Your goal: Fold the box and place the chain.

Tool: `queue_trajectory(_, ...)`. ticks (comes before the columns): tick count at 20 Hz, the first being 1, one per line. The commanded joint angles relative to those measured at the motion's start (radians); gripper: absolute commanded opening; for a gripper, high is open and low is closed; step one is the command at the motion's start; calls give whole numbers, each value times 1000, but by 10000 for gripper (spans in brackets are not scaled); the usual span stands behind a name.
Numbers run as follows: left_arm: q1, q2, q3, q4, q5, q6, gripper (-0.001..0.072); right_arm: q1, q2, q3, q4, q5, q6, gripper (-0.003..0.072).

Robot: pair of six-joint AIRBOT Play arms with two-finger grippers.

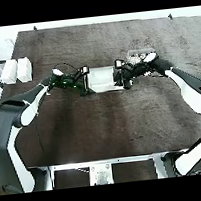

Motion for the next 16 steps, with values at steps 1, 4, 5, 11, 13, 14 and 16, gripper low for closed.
queue_trajectory(1,-1,1,0,0,2,0,471,31,-1,-1,12,-1,14,181)
queue_trajectory(4,-1,1,0,0,2,0,471,47,-2,-1,43,-32,13,198)
queue_trajectory(5,-1,1,0,0,2,0,471,48,-3,-1,46,-42,13,199)
queue_trajectory(11,-1,1,0,0,2,0,471,46,-23,-2,46,-54,13,490)
queue_trajectory(13,-1,1,0,0,2,0,471,44,-23,-2,45,-51,15,611)
queue_trajectory(14,-1,1,0,0,2,0,471,42,-23,-2,43,-51,23,611)
queue_trajectory(16,-1,1,0,0,1,0,471,31,-22,-2,41,-48,56,610)
